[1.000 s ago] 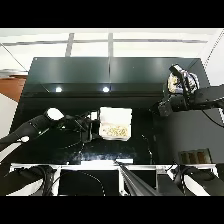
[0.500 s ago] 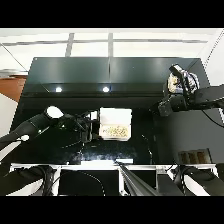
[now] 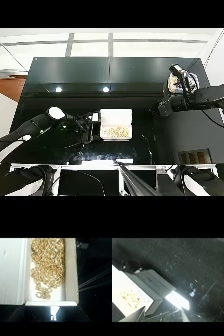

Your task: Fold the box and place the chain.

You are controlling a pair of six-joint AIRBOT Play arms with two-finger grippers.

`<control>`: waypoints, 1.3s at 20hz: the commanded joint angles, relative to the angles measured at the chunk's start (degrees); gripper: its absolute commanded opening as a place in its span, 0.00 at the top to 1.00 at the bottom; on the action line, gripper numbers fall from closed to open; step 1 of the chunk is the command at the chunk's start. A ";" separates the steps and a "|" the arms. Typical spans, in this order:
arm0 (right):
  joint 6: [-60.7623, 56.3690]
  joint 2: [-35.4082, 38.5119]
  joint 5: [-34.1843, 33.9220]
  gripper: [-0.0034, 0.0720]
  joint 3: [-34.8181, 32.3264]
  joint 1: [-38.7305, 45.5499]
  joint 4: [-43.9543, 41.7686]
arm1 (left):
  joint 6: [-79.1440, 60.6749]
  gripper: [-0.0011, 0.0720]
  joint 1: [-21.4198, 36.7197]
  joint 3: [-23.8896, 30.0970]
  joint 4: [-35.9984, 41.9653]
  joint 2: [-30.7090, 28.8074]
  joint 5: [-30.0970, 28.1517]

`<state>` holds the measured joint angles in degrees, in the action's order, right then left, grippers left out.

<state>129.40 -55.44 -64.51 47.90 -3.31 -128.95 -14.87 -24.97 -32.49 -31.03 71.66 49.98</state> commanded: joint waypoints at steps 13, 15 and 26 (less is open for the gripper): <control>-0.02 0.02 1.09 0.28 0.00 -0.02 -0.04 | -0.15 0.19 -0.11 -0.13 0.15 1.66 -0.42; -0.04 0.02 1.88 0.28 -0.11 -0.02 -0.39 | -0.15 0.24 -0.11 -0.13 0.15 1.66 -0.44; -6.16 -5.51 22.56 0.01 -0.76 -13.99 -3.74 | -0.15 0.34 -0.11 -0.13 0.15 1.66 -0.44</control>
